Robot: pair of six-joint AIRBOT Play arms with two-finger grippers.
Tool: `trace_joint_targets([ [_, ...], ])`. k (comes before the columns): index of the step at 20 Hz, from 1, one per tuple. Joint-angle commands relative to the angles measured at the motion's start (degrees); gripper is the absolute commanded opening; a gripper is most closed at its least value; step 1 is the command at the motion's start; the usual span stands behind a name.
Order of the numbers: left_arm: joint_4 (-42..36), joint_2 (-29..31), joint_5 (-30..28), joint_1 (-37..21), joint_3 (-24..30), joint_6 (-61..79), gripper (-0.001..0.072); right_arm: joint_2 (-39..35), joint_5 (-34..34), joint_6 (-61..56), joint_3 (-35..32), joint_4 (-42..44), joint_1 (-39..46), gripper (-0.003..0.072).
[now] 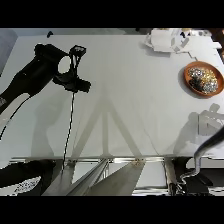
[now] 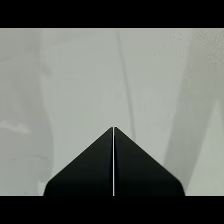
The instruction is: Fold the box and place the chain.
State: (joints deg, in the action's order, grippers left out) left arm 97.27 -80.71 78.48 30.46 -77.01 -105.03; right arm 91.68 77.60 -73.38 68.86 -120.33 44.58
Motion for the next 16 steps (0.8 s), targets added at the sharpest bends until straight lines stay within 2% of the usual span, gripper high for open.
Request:
trace_joint_targets([
  [1, 0.0, 0.0, 0.0, 0.0, 0.0, 0.0, 0.0011, 2.3, 1.5, 0.3, 0.0, -1.8, -0.1, 0.0239],
  [2, 0.0, 0.0, 0.0, 0.0, 0.0, 0.0, 0.0011, 2.6, 1.6, 0.5, 0.0, -0.8, -0.3, 0.0092],
  [3, 0.0, 0.0, 0.0, 0.0, 0.0, 0.0, 0.0011, 2.5, 1.6, 1.2, 0.0, 0.1, -0.7, 0.0016],
  [7, 0.0, 0.0, 0.0, 0.0, 0.0, 0.0, 0.0011, -1.0, 1.8, 4.9, 0.0, 5.9, -6.0, 0.0015],
  [11, 0.0, 0.0, 0.0, 0.0, 0.0, 0.0, 0.0011, -9.1, 0.7, 12.0, 0.0, 21.4, -12.1, 0.0014],
  [16, 0.0, 0.0, 0.0, 0.0, 0.0, 0.0, 0.0011, -20.4, -0.5, 15.6, 0.0, 36.4, -17.8, 0.0013],
])
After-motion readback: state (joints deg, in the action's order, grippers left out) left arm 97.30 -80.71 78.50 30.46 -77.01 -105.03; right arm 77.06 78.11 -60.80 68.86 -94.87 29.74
